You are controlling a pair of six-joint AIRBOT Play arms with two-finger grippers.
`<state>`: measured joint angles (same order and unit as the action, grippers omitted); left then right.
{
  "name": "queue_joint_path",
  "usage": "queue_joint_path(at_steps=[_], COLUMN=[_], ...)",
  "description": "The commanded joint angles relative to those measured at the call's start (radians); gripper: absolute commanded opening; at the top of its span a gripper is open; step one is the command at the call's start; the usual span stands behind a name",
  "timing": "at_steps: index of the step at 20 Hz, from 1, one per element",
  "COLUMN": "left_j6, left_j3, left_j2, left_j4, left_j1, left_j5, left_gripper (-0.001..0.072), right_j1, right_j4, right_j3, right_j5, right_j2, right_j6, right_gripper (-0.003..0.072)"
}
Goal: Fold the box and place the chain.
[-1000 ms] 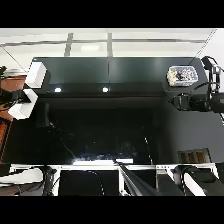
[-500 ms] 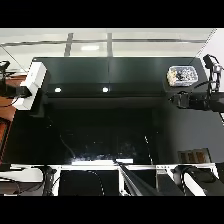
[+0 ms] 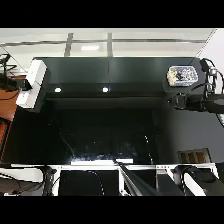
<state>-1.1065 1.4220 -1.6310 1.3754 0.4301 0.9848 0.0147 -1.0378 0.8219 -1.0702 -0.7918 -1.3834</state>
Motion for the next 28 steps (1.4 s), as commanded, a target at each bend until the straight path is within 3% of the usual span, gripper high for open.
queue_joint_path(at_steps=[1, 3, 4, 5, 6, 7, 8, 9, 11, 15, 17, 19, 22, 28], left_j6=[-0.121, -0.160, -0.261, -0.452, -0.476, -0.429, -0.399, -0.362, -0.340, -0.196, -0.135, -0.086, -0.086, -0.090], left_j3=[0.183, 0.328, 0.395, 0.446, 0.476, 0.475, 0.458, 0.410, 0.229, -0.327, -0.561, -0.718, -0.800, -0.802], left_j2=[-0.002, -0.002, -0.001, -0.001, 0.002, 0.014, 0.034, 0.067, 0.170, 0.522, 0.687, 0.801, 0.865, 0.857], left_j4=[-0.001, -0.082, -0.124, -0.140, -0.175, -0.225, -0.253, -0.262, -0.259, -0.258, -0.257, -0.257, -0.254, -0.259], left_j1=[-0.003, -0.014, -0.019, -0.026, -0.037, -0.058, -0.085, -0.119, -0.192, -0.297, -0.315, -0.317, -0.311, -0.313], left_j5=[0.169, 0.288, 0.341, 0.402, 0.451, 0.475, 0.484, 0.473, 0.370, -0.042, -0.153, -0.220, -0.211, -0.176], left_gripper=[0.0714, 0.0712, 0.0677, 0.0496, 0.0222, 0.0077, 0.0026, 0.0026, 0.0025, 0.0025, 0.0026, 0.0026, 0.0026, 0.0027], right_j1=[0.000, 0.000, 0.000, 0.000, 0.000, 0.000, 0.000, 0.000, 0.000, 0.000, 0.000, 0.000, 0.000, 0.000], right_j4=[0.039, 0.043, 0.042, 0.042, 0.041, 0.038, 0.036, 0.034, 0.026, -0.047, -0.048, -0.048, -0.048, -0.048], right_j3=[-0.003, -0.003, -0.003, -0.003, -0.005, -0.013, -0.026, -0.043, -0.093, -0.133, -0.133, -0.133, -0.133, -0.133], right_j5=[0.020, 0.069, 0.098, 0.130, 0.158, 0.180, 0.198, 0.216, 0.271, 0.245, 0.238, 0.238, 0.238, 0.238], right_j2=[-0.001, -0.001, -0.001, -0.001, -0.002, -0.002, -0.002, -0.002, -0.002, -0.001, -0.001, -0.001, -0.001, -0.001], right_j6=[0.000, 0.000, 0.000, 0.000, 0.004, 0.008, 0.011, 0.012, 0.057, 0.060, 0.060, 0.060, 0.060, 0.060], right_gripper=[0.0011, 0.0010, 0.0010, 0.0011, 0.0010, 0.0011, 0.0011, 0.0010, 0.0011, 0.0011, 0.0011, 0.0011, 0.0011, 0.0011])
